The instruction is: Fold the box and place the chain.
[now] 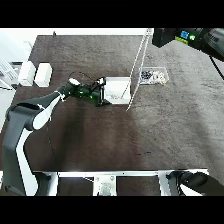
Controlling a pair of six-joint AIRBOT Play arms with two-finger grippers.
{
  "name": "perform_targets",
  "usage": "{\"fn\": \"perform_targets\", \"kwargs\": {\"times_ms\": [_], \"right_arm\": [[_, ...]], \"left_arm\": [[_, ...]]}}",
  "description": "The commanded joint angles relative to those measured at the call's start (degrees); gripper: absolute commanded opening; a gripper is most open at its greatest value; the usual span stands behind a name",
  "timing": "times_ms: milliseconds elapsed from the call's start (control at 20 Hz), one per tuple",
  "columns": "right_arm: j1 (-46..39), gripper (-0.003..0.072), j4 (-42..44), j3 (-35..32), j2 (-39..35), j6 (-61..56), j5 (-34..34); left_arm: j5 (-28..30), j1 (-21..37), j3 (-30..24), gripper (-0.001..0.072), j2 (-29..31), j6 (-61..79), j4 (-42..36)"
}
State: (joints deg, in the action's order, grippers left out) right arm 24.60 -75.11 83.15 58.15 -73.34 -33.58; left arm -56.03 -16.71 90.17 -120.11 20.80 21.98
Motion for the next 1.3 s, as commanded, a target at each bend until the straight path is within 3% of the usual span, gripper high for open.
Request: {"fn": "perform_targets", "kwargs": {"times_ms": [0, 600, 1250], "right_arm": [[2.38, 0.0006, -1.03, 0.07, -0.33, -0.15, 1.99], [4.96, 0.0006, -1.01, 0.11, 0.28, 0.07, 16.11], [5.11, 0.0008, -0.81, -0.61, 7.98, -0.39, 12.98]], "left_arm": [[-0.04, 0.07, -0.02, 0.0426, -0.04, 0.02, 0.02], [0.00, 0.07, -0.02, 0.0426, -0.04, 0.02, 0.02], [-0.02, 0.07, -0.02, 0.0426, -0.04, 0.02, 0.02]]}}
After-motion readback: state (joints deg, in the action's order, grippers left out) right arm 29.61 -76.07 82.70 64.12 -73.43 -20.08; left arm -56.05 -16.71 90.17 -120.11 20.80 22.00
